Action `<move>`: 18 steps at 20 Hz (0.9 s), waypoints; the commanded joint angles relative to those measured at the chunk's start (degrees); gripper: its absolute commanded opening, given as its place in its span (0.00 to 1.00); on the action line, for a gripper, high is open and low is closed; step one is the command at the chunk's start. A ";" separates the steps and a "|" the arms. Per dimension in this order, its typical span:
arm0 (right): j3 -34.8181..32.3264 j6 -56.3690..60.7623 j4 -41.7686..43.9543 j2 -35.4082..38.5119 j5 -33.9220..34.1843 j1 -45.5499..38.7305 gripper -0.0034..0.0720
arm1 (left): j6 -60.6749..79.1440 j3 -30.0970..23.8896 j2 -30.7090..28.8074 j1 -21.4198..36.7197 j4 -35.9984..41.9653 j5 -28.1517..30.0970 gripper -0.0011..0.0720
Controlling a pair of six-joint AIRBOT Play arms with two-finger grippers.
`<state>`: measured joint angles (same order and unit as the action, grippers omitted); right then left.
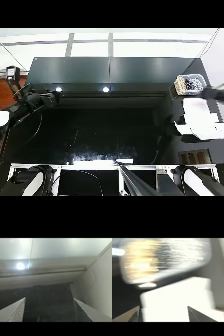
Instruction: Fold the box and place the chain.
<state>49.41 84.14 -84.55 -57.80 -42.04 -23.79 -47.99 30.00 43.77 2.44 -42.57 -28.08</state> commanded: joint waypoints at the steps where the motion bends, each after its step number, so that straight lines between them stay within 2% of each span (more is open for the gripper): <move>1: 12.31 5.46 -11.74 -8.74 -9.35 -17.33 1.00 | -0.15 2.27 3.89 -1.79 -0.04 -0.42 0.99; 5: 23.50 2.91 -10.71 -19.12 -17.62 -33.64 1.00 | -2.38 2.27 4.13 -2.38 0.02 -2.05 0.99; 6: 26.91 -0.66 -7.15 -22.40 -20.48 -36.65 1.00 | -2.69 2.27 4.13 -2.36 0.02 -2.71 0.99; 8: 32.63 -16.81 9.20 -29.40 -29.42 -41.40 1.00 | -3.54 2.27 4.13 -2.38 0.04 -2.99 0.99; 9: 35.01 -23.74 16.55 -33.27 -36.17 -42.97 1.00 | -3.56 2.27 4.13 -2.40 0.09 -3.02 0.99; 10: 36.70 -26.34 20.48 -36.70 -40.54 -43.76 1.00 | -3.54 2.27 4.13 -2.38 0.22 -3.02 0.99; 12: 37.62 -25.49 21.38 -40.89 -40.39 -43.54 1.00 | -3.54 2.27 4.13 -2.38 0.22 -2.97 0.99; 16: 37.73 -27.10 22.45 -46.88 -44.24 -41.46 1.00 | -3.87 2.27 4.13 -2.36 0.26 -3.04 0.99; 18: 38.12 -29.35 23.12 -46.99 -43.21 -39.85 0.86 | -5.81 2.27 4.13 -2.36 0.55 -3.06 0.99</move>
